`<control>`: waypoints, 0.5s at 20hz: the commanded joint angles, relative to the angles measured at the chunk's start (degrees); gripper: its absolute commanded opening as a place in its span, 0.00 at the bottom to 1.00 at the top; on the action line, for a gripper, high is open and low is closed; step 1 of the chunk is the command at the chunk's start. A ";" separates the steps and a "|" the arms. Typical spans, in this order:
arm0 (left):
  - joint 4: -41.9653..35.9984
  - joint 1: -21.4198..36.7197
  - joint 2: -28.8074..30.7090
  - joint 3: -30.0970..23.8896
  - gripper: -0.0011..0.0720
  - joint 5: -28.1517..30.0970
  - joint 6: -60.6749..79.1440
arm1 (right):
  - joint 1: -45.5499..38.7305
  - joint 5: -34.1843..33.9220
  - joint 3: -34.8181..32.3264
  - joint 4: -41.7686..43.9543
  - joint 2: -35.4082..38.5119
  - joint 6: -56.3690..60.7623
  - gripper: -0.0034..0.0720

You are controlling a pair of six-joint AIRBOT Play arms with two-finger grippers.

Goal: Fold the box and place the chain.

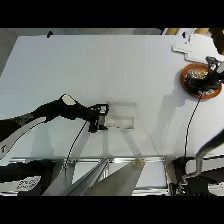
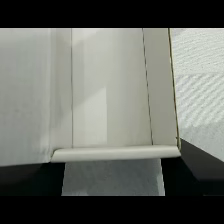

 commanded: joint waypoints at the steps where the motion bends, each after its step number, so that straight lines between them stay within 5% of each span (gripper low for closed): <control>1: 0.00 0.00 0.07 0.07 0.22 0.00 0.00 | 0.00 1.25 0.00 -0.04 0.68 -1.49 0.07; 10: 0.00 0.00 0.07 0.07 0.22 0.00 0.00 | 0.00 5.25 0.00 1.05 7.74 -4.90 0.07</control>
